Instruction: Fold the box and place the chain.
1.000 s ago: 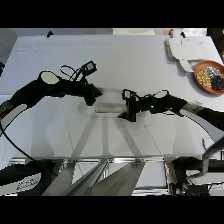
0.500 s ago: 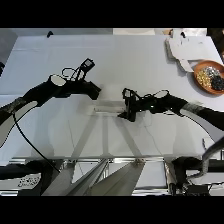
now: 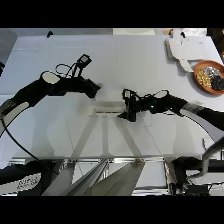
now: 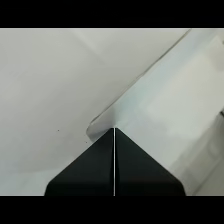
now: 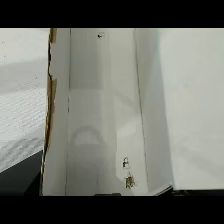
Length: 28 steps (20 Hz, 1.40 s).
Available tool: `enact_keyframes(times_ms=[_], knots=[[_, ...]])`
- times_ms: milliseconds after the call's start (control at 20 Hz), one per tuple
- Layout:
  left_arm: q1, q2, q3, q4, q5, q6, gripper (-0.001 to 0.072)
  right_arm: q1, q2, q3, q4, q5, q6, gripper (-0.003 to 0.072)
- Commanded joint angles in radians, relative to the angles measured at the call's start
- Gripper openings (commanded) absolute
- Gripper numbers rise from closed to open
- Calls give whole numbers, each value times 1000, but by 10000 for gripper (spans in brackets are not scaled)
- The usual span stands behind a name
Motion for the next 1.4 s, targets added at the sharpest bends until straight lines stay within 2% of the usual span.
enact_keyframes(times_ms=[0,150,300,350,450,550,600,650,750,950,1050,1200,1350], knots=[[44,83,0,0,-158,0,12,1,0,0,3,-1,1,520],[93,158,0,38,-249,0,12,0,0,0,3,0,1,520],[93,236,0,227,-253,28,14,1,0,0,3,0,1,520],[93,254,0,296,-261,55,39,1,0,0,3,0,1,520],[93,262,0,407,-297,91,224,0,0,0,3,0,1,520],[92,247,-1,472,-330,98,252,0,0,0,3,-1,1,520],[90,233,-2,474,-333,98,384,1,0,0,3,0,1,520],[84,218,-3,474,-328,99,465,1,0,0,3,-1,1,520],[58,175,-3,479,-310,139,526,1,0,0,3,0,1,520],[-8,65,-3,480,-307,333,534,1,0,0,3,-1,1,520],[-39,19,-3,483,-271,367,534,1,0,0,3,-1,1,520],[-56,-22,-3,493,-187,363,534,0,0,0,3,-1,1,520],[-57,-31,-3,536,-190,363,533,0,0,0,3,-1,1,520]])
